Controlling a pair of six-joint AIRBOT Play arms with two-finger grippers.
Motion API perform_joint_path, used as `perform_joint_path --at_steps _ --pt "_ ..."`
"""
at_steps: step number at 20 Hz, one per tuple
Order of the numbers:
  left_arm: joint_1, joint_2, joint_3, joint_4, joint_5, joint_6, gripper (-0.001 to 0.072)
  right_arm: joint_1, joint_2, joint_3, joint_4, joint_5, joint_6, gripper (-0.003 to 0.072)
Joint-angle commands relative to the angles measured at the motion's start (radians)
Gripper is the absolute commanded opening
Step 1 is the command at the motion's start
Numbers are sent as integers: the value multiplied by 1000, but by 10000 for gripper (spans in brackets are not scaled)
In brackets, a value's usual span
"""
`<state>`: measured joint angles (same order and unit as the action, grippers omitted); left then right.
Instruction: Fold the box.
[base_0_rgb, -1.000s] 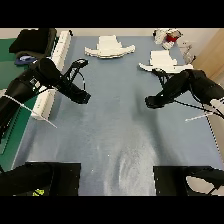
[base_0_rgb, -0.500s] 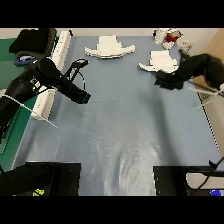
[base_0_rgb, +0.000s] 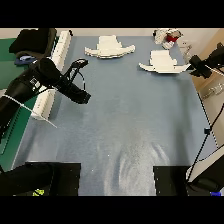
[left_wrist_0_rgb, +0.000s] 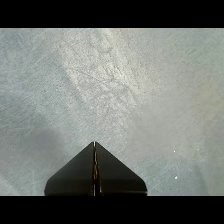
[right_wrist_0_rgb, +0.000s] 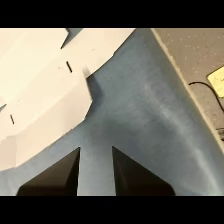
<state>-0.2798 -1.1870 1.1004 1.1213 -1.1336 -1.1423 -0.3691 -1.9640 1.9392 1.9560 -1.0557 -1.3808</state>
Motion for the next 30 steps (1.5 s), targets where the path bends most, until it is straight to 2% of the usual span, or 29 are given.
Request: perform_joint_path --at_steps 1,7,8,9,11,15,17,20,22,28,30 --pt "0 0 1 0 0 0 14 -20 -149 125 121 27 -38 301" --pt "0 0 1 0 0 0 13 5 -208 126 196 182 -80 294" --pt "0 0 1 0 0 0 13 5 -208 126 204 200 -80 253" --pt "0 0 1 0 0 0 13 5 -208 126 210 201 -80 155" --pt "-1 0 1 0 0 0 13 4 -208 126 216 171 -80 7" --pt "-1 0 1 0 0 0 13 8 -175 124 251 42 -130 2" --pt "-1 0 1 0 0 0 13 18 -130 87 251 -12 -134 1" --pt "-1 0 1 0 0 0 13 42 -11 -50 249 -6 -157 1" --pt "-1 0 1 0 0 0 13 64 103 -200 247 54 -158 1" --pt "-1 0 1 0 0 0 13 143 526 -816 245 249 -157 1" --pt "-1 0 1 0 0 0 13 164 672 -997 242 281 -157 1"
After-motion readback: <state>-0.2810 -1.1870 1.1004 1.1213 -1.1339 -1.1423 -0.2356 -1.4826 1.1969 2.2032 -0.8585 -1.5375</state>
